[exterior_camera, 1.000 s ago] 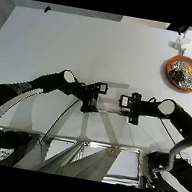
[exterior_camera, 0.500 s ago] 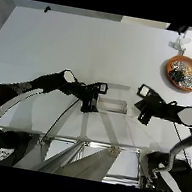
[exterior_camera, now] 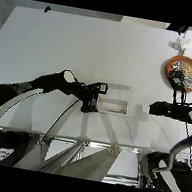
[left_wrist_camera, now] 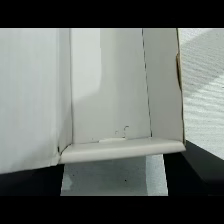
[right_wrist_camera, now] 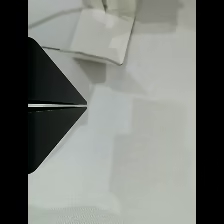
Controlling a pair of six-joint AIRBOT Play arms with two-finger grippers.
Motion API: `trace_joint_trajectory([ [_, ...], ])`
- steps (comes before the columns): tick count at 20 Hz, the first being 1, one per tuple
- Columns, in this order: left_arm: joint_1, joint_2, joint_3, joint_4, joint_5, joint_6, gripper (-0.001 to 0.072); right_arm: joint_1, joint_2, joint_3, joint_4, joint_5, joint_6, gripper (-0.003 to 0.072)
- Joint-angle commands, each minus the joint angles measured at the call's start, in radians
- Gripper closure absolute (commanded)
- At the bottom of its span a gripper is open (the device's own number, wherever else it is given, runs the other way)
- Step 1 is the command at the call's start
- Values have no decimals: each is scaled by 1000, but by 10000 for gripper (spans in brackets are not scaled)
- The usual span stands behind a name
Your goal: Fold the box and place the chain.
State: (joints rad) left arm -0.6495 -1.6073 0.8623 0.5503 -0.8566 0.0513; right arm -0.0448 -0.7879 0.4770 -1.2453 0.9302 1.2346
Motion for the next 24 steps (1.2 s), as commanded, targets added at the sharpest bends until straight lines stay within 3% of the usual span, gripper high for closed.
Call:
trace_joint_trajectory([
  [1, 0, 0, 0, 0, 33, 0, 506, -16, -98, 0, 33, 24, 71, 674],
  [10, 0, 0, 0, 0, 33, 0, 506, 50, -298, -2, 283, 49, -131, 674],
  [17, 0, 0, 0, 0, 33, 0, 506, 81, -310, -2, 355, 50, -183, 674],
  [24, 0, 0, 0, 0, 33, 0, 506, 55, -231, -1, 121, 8, -26, 673],
])
